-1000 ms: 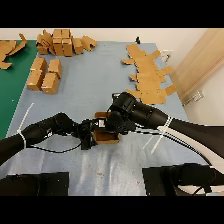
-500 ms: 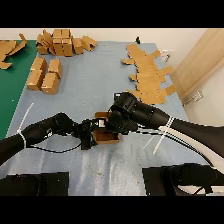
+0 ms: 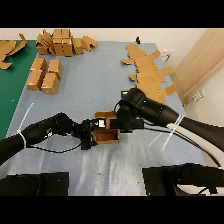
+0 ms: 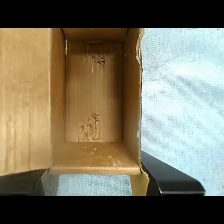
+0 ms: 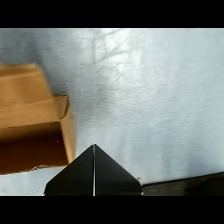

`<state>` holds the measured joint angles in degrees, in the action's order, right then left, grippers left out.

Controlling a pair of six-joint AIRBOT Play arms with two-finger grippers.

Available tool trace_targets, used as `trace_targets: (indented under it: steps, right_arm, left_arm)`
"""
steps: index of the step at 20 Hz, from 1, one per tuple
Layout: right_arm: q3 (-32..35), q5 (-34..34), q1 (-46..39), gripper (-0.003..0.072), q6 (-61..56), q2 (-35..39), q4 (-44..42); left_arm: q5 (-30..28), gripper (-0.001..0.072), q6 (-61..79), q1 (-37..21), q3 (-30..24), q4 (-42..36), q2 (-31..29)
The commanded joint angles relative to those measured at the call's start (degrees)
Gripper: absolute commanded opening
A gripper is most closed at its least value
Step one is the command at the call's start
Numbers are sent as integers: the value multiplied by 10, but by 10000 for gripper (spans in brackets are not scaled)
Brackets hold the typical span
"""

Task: Fold the box.

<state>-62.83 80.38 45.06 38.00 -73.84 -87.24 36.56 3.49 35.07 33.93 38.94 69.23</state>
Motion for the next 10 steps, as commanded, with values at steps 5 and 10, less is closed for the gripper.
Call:
trace_targets:
  steps: [5,10]
  right_arm:
    - [151,-247,-294,-1,622,27,-493]
    - [102,-222,-351,-1,782,-89,-595]
  left_arm:
    - [0,514,0,0,0,0,0]
    - [0,513,0,0,0,0,0]
